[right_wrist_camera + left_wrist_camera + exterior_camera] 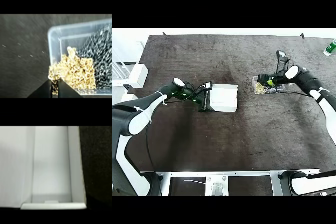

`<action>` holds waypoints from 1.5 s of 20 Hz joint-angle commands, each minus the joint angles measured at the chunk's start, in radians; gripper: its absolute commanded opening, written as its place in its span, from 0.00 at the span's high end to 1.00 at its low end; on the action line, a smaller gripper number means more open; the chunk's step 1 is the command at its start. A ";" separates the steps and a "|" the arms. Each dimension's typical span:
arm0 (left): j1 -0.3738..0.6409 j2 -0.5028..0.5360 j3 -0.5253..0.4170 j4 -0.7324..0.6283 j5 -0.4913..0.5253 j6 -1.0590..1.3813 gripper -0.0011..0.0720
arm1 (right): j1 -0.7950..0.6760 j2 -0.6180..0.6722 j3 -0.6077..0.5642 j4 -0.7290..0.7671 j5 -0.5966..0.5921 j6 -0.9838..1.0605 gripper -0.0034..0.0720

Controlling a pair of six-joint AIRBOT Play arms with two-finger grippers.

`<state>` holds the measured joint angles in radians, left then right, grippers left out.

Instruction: Fold the box and place the chain.

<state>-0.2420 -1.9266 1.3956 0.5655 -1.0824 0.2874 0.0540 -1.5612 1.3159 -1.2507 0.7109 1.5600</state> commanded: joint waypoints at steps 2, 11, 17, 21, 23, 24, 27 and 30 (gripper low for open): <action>0.000 0.000 0.000 0.000 0.000 0.000 0.33 | 0.001 0.121 0.004 -0.051 0.001 -0.002 0.94; 0.000 0.000 0.000 0.000 0.000 0.000 0.33 | 0.038 0.376 0.030 -0.051 -0.015 -0.037 0.94; 0.000 0.000 0.000 0.000 0.000 0.000 0.33 | 0.052 0.465 0.029 -0.051 0.020 -0.055 0.94; 0.000 0.000 0.000 0.000 0.000 0.000 0.33 | 0.065 0.466 0.020 -0.051 0.066 -0.077 0.94; 0.000 0.000 0.000 0.000 0.000 0.000 0.33 | 0.065 0.466 0.000 -0.051 0.116 -0.080 0.94; 0.000 0.000 0.000 0.000 0.000 0.000 0.33 | 0.065 0.466 -0.016 -0.051 0.127 -0.080 0.94; 0.000 0.000 0.000 0.000 0.000 0.000 0.33 | 0.065 0.466 -0.079 -0.051 0.130 -0.080 0.94; 0.000 0.000 0.000 0.000 0.000 0.000 0.33 | 0.065 0.466 -0.170 -0.051 0.132 -0.068 0.94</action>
